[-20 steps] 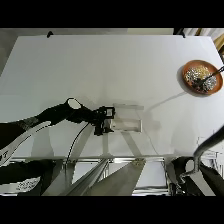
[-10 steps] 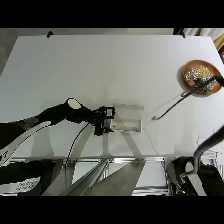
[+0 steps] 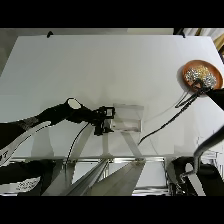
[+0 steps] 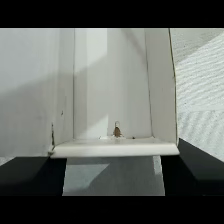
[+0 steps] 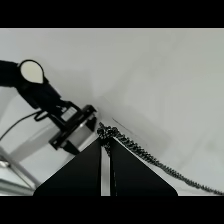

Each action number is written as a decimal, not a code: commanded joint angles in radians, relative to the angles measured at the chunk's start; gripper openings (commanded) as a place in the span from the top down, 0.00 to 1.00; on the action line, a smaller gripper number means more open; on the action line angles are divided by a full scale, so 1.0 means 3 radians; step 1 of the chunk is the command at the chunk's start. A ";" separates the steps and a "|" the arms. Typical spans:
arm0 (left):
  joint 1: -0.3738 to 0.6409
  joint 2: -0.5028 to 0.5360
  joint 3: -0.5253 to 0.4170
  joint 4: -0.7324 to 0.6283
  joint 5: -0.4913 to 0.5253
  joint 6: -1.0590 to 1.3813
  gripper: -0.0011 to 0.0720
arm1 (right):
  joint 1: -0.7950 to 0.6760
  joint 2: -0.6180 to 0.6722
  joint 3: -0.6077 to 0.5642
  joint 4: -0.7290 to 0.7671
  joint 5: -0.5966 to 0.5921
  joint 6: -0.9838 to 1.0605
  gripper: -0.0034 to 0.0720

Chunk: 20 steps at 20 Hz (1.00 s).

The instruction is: Fold the box and place the chain.

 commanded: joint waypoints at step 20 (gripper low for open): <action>0.0000 0.0000 0.0001 0.0000 0.0001 0.0000 0.94 | 0.0032 -0.0252 -0.1361 0.0523 -0.0327 -0.0861 0.94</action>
